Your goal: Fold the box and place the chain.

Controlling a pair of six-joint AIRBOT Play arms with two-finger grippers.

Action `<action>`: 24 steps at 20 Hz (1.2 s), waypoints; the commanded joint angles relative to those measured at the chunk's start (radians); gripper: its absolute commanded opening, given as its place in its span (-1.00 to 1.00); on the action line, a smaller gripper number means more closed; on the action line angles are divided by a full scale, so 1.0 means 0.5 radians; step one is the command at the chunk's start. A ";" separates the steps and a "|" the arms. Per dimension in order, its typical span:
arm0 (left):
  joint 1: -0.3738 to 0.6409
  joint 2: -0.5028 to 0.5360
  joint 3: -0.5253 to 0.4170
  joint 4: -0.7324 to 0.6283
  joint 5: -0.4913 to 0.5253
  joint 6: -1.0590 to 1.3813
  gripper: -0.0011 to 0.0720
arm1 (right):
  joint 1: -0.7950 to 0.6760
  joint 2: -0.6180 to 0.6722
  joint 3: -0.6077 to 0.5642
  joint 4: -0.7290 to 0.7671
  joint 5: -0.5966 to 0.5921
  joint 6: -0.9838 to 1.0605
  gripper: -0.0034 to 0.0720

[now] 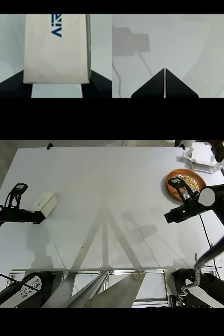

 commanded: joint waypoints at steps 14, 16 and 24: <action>0.158 -0.019 0.002 0.052 -0.202 -0.105 0.93 | -0.001 0.002 0.002 0.001 -0.011 0.001 -0.87; 0.156 -0.014 0.002 0.053 -0.203 -0.105 0.93 | -0.001 0.002 0.002 0.001 -0.011 0.000 -0.87; -0.033 0.414 0.002 0.076 -0.024 -0.106 0.92 | -0.001 0.002 0.002 0.001 -0.010 0.000 -0.87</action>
